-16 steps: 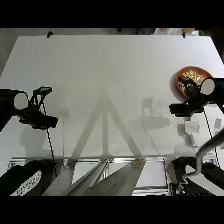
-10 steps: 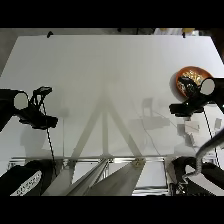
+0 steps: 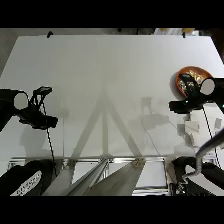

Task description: Fold the box and place the chain.

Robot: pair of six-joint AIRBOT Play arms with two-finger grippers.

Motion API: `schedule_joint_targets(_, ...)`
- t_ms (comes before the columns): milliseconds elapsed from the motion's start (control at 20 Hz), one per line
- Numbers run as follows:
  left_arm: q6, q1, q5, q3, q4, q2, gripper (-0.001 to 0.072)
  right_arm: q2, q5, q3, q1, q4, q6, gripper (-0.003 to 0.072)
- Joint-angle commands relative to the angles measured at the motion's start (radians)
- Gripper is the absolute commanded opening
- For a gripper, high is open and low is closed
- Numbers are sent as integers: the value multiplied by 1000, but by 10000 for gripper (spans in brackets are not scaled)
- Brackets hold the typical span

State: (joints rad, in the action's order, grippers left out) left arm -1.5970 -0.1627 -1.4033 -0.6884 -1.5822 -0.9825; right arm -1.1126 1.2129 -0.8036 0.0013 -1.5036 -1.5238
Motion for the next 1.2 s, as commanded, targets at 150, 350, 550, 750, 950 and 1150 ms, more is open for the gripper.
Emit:
schedule_joint_targets(150, 0, 0, 0, 0, 0, 1, 4, 1, -123, 0, -1, -14, 10, 17)
schedule_joint_targets(350, 0, 0, 0, 0, 0, 1, 4, 1, -110, 0, -12, -251, -29, 17)
schedule_joint_targets(550, 0, 0, 0, 0, 0, 1, 4, 1, -47, 0, -164, -486, -89, 17)
schedule_joint_targets(750, 0, 0, 0, 0, 0, 1, 4, 1, -50, 0, -412, -528, -84, 406)
schedule_joint_targets(950, 0, 0, 0, 0, 0, 1, 4, -3, -75, 0, -592, -527, -56, 412)
schedule_joint_targets(1150, 0, 0, 0, 0, 0, 1, 4, -63, -73, 0, -662, -537, -38, 409)
